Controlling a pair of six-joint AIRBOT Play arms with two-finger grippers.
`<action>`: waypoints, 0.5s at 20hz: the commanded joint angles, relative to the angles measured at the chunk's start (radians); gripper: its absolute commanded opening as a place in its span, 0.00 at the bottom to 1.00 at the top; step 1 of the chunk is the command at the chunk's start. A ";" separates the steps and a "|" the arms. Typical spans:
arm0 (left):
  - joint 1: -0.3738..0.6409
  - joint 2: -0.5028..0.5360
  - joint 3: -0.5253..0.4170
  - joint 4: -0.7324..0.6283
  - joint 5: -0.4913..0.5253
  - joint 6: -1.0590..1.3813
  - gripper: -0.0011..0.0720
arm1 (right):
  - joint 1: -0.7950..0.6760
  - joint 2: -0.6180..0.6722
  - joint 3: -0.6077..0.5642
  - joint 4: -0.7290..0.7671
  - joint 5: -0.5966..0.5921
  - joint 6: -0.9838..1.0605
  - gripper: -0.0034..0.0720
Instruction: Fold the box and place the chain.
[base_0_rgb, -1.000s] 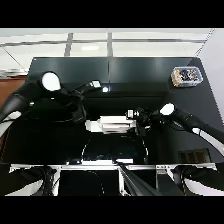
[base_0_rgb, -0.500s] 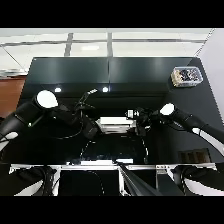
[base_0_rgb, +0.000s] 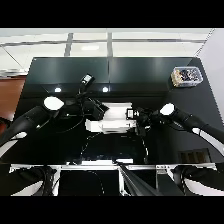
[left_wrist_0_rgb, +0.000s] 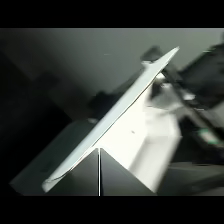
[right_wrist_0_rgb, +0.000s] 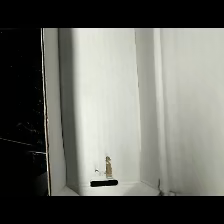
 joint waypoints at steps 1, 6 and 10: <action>-0.001 -0.080 0.031 0.061 0.040 0.021 0.05 | 0.001 -0.001 -0.001 0.000 0.000 0.000 0.21; -0.005 -0.174 0.035 0.072 -0.037 -0.066 0.05 | 0.001 -0.001 0.000 0.000 0.000 0.000 0.21; -0.008 -0.195 0.042 0.073 -0.092 -0.072 0.05 | 0.001 -0.001 -0.001 0.000 0.000 0.000 0.21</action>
